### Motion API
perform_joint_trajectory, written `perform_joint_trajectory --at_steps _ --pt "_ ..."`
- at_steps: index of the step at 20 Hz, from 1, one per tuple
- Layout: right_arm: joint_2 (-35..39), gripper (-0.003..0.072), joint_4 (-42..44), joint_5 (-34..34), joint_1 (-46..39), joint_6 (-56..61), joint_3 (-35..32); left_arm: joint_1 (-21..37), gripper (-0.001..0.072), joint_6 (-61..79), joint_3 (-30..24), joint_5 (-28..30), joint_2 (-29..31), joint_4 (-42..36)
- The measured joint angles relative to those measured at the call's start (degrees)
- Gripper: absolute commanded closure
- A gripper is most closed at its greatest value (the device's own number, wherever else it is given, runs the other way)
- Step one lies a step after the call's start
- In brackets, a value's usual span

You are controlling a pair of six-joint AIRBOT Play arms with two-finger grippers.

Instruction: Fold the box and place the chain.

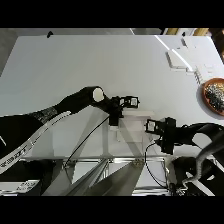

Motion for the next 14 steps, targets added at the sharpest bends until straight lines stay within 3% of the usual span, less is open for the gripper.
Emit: perform_joint_trajectory --at_steps 1,2,14 --pt "0.3 0.0142 -0.3 -1.4 1.2 -0.5 -1.2 0.0 0.0701 0.0 0.0 0.0 0.0 0.0" --pt "0.6 -0.0001 -0.4 -2.9 2.5 -0.8 -2.2 0.0 0.0701 0.0 0.0 0.0 0.0 0.0" --pt "1.3 0.0001 -2.5 -18.5 11.2 -1.3 -9.6 0.0 0.0701 0.0 0.0 -0.1 0.0 0.0"
